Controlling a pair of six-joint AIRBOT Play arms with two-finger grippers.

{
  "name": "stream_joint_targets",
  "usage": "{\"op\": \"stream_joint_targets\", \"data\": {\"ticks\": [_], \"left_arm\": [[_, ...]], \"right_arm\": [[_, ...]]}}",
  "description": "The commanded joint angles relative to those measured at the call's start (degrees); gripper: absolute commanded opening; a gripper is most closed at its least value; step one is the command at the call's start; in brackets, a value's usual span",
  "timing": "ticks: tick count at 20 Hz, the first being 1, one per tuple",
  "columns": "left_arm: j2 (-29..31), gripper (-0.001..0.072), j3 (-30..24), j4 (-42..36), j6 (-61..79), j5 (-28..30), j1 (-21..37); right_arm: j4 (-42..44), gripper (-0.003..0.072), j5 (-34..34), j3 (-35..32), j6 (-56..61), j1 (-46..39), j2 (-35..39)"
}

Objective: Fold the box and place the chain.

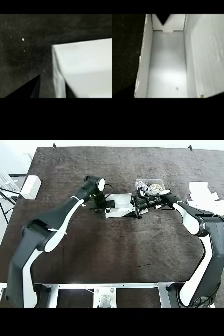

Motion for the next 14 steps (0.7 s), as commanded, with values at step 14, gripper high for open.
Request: {"op": "stream_joint_targets", "data": {"ticks": [14], "left_arm": [[-1.8,0.0096,0.9,3.4,-0.5,-1.0,0.0]], "right_arm": [[-0.1,0.0583,0.0,0.0,0.0,0.0,0.0]]}}
